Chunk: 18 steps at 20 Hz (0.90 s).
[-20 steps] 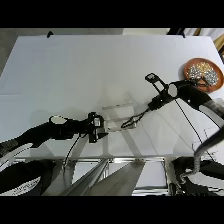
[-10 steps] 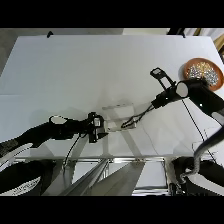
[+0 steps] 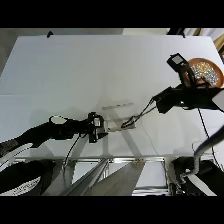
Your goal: Fold the box and place the chain.
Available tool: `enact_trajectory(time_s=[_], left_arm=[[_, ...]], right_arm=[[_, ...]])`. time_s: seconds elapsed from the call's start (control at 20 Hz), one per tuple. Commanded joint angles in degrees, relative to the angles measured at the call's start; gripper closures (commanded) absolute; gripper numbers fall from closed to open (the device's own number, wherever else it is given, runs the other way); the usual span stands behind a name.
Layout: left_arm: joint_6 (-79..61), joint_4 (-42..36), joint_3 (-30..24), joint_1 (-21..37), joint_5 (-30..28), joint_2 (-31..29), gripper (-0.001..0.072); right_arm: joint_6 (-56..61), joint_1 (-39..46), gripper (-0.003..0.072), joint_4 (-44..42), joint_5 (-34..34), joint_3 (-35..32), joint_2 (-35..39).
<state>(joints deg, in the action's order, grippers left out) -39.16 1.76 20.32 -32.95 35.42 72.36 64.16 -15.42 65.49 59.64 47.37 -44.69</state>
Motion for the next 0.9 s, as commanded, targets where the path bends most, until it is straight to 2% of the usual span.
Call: enact_trajectory(time_s=[0.0,0.15,0.4,0.7,0.85], left_arm=[[0.0,0.0,0.0,0.0,0.0,0.0,0.0572],[0.0,0.0,0.0,0.0,0.0,0.0,0.0572],[0.0,0.0,0.0,0.0,0.0,0.0,0.0572],[0.0,0.0,0.0,0.0,0.0,0.0,0.0572],[0.0,0.0,0.0,0.0,0.0,0.0,0.0572]], right_arm=[[-5.1,-3.1,0.0666,-12.5,2.1,0.0,5.6],[-7.0,-8.5,0.0666,-18.4,1.7,0.0,5.9],[-7.7,-15.0,0.0666,-18.1,-2.3,0.0,4.3],[-10.7,-20.2,0.0666,-17.3,-2.9,-1.9,-5.7],[-10.6,-20.3,0.0666,-17.0,-6.8,-3.6,-12.0]])
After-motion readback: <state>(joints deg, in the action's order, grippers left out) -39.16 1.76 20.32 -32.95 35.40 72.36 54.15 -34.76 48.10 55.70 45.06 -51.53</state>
